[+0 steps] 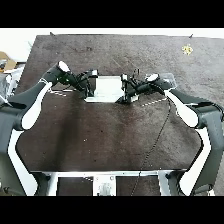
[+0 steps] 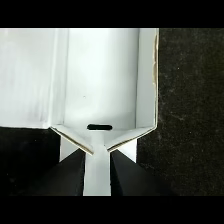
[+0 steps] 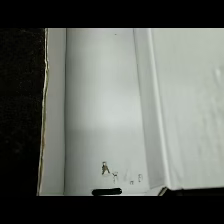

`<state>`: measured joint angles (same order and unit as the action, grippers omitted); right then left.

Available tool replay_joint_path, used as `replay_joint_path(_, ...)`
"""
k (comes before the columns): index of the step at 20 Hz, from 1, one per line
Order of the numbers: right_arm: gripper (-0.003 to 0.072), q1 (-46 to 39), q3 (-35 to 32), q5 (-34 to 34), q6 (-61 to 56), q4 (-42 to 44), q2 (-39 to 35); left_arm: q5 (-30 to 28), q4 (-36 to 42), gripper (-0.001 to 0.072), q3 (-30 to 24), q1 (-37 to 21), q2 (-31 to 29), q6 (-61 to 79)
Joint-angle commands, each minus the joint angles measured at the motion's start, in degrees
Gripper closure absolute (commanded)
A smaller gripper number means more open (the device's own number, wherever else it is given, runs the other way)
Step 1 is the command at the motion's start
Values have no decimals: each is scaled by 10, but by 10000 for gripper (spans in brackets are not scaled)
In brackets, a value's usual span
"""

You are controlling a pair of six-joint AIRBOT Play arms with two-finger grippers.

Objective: Fold the box and place the chain.

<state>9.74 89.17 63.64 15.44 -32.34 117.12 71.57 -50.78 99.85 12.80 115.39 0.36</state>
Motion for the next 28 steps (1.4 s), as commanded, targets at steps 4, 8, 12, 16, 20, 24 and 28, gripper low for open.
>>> replay_joint_path(4, 248, 0, 0, 0, 0, 0, 0, -1, 36, 548, 0, 7, 0, -3)
replay_joint_path(8, 248, 0, 0, 0, 0, 0, 0, -6, 39, 547, 0, 26, 1, 5)
replay_joint_path(12, 248, 0, 0, 0, 0, 0, 0, -8, 60, 546, 0, 26, 1, 17)
replay_joint_path(16, 248, 0, 0, 0, 0, 0, 0, -6, 60, 545, 0, 26, 1, 17)
replay_joint_path(20, 248, 0, 0, 0, 0, 0, 0, -6, 60, 517, 0, 26, 1, 17)
replay_joint_path(24, 248, 0, 0, 0, 0, 0, 0, -4, 60, 516, 0, 26, 1, 17)
replay_joint_path(28, 248, 0, 0, 0, 0, 0, 0, -10, 60, -8, 0, 26, 1, -4)
